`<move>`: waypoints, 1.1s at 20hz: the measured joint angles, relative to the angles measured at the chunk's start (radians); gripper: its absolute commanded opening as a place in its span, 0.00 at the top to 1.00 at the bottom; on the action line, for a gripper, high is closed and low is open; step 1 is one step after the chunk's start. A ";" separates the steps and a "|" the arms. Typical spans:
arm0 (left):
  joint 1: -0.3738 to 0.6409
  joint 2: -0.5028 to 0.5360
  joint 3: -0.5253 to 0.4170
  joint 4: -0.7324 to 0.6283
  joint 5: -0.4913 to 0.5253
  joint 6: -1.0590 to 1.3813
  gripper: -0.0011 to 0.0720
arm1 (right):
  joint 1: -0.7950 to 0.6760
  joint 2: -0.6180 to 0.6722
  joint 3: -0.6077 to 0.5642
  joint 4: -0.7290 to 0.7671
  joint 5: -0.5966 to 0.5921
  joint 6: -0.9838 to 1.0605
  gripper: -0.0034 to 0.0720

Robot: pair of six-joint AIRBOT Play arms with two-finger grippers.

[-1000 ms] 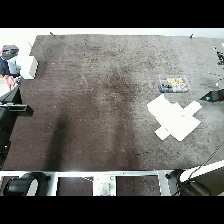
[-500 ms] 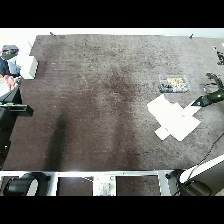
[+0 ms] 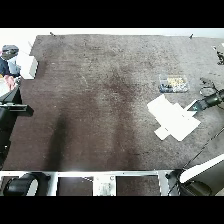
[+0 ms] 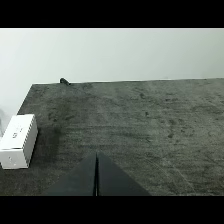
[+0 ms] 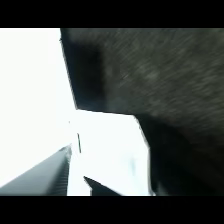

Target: Fold the box and place the chain.

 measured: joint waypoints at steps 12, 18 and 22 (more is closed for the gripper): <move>0.000 0.000 0.000 0.000 0.000 0.000 0.97 | 0.044 0.154 -0.239 0.298 0.058 -0.012 0.95; 0.000 0.000 0.000 0.000 0.000 0.000 0.97 | 0.183 0.357 -0.626 0.576 -0.076 -0.043 0.95; 0.000 0.000 0.000 0.000 0.000 0.000 0.97 | 0.326 0.522 -0.931 0.850 -0.338 -0.131 0.95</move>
